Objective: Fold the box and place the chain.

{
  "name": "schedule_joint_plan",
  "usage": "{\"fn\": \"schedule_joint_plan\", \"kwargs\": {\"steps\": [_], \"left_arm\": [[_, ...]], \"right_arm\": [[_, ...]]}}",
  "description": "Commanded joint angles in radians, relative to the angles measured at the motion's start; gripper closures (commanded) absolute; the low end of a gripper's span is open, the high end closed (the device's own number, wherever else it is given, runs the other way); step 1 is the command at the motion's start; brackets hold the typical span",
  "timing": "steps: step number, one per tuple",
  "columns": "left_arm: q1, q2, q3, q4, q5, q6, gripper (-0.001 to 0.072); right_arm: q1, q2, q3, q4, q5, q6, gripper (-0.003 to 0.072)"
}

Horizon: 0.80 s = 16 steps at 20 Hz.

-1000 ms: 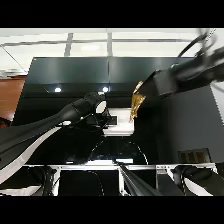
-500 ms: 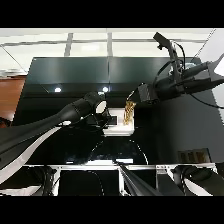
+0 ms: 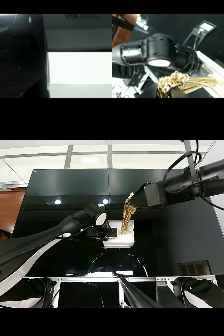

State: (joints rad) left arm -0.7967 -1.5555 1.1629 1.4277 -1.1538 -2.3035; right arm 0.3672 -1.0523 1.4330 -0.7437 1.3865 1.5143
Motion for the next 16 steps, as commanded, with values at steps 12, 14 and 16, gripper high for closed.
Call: {"fn": "schedule_joint_plan", "kwargs": {"steps": [12, 14, 16], "left_arm": [[0.001, 0.001, 0.000, 0.000, 0.000, 0.000, 0.0685], [0.001, 0.001, 0.000, 0.000, 0.000, 0.000, 0.0685], [0.001, 0.001, 0.000, 0.000, 0.000, 0.000, 0.0685]], "right_arm": [[0.028, 0.000, -0.400, -0.101, -0.209, 0.055, 0.0673], [0.028, 0.000, -0.458, -0.064, -0.270, 0.053, 0.0673], [0.028, -0.003, -0.475, -0.073, -0.271, 0.053, 0.0673]]}}
